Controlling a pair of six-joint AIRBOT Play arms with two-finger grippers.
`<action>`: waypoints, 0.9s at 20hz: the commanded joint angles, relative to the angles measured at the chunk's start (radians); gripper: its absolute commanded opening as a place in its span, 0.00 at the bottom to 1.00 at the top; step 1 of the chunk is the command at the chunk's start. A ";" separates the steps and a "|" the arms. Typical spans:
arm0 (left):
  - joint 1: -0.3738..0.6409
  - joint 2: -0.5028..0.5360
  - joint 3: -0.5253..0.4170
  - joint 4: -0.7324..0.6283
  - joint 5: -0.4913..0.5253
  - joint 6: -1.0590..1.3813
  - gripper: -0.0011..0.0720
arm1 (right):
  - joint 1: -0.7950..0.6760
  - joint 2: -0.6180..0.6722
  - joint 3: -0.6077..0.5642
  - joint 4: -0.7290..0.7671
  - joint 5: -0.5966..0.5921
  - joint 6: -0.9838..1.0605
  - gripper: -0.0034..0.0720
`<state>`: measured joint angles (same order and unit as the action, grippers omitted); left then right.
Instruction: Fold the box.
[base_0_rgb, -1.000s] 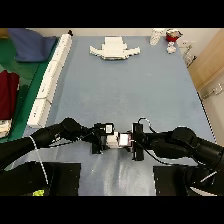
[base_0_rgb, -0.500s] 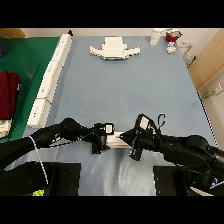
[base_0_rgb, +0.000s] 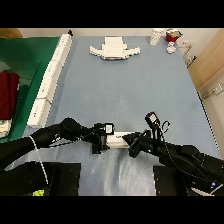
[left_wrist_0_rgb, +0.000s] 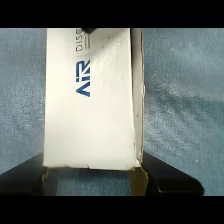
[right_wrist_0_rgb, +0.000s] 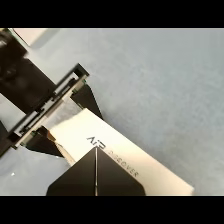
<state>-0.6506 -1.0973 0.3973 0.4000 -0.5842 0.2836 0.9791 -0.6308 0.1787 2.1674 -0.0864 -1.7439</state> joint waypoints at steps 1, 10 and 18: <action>0.000 0.000 0.001 0.000 0.000 0.000 0.51 | 0.014 -0.050 -0.008 0.002 -0.010 0.031 0.05; 0.000 0.000 0.001 0.000 0.000 0.000 0.51 | 0.051 -0.129 -0.009 -0.033 -0.013 0.031 0.05; 0.000 0.000 0.001 0.000 0.000 0.000 0.51 | 0.051 -0.129 -0.009 -0.043 -0.028 0.031 0.05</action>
<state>-0.6506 -1.0973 0.3973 0.4004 -0.5842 0.2832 1.0294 -0.7570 0.1711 2.1307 -0.0929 -1.7138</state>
